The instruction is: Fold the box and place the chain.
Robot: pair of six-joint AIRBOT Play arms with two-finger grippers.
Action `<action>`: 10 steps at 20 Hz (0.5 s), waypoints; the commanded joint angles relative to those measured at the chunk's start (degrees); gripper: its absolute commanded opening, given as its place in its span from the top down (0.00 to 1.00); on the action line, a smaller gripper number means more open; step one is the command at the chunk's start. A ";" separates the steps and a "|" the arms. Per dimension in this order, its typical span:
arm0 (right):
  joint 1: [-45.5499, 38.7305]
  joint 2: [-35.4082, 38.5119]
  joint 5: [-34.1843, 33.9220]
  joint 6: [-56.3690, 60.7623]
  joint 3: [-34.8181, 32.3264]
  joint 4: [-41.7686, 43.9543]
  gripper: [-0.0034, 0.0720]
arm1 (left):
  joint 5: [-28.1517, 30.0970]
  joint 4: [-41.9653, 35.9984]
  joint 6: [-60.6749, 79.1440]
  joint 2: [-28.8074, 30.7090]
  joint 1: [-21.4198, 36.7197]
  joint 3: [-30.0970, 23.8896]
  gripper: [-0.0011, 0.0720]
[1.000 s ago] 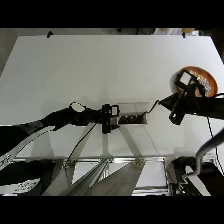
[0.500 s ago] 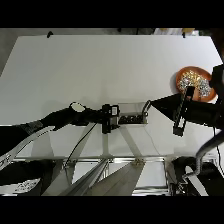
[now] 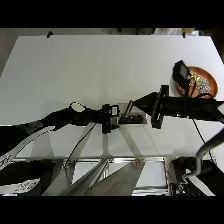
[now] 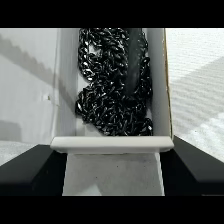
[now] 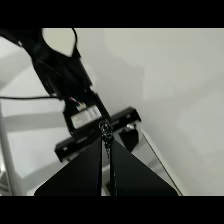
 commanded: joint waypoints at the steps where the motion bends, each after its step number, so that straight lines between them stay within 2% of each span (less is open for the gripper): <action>1: 1.44 -6.43 -1.40 0.20 -0.02 -5.99 0.93 | 0.00 0.02 0.00 -0.02 -0.02 -0.02 0.56; 6: 2.95 -14.51 -0.96 0.13 -0.02 -6.67 0.93 | 0.00 0.02 0.00 -0.02 -0.02 -0.02 0.56; 8: 4.94 -16.37 -1.05 -0.02 -0.02 -6.84 0.80 | 0.00 0.02 0.00 -0.02 -0.02 -0.02 0.56; 10: 6.23 -16.68 -1.25 -0.35 0.44 -8.46 0.72 | 0.00 0.02 0.00 -0.02 -0.02 -0.02 0.56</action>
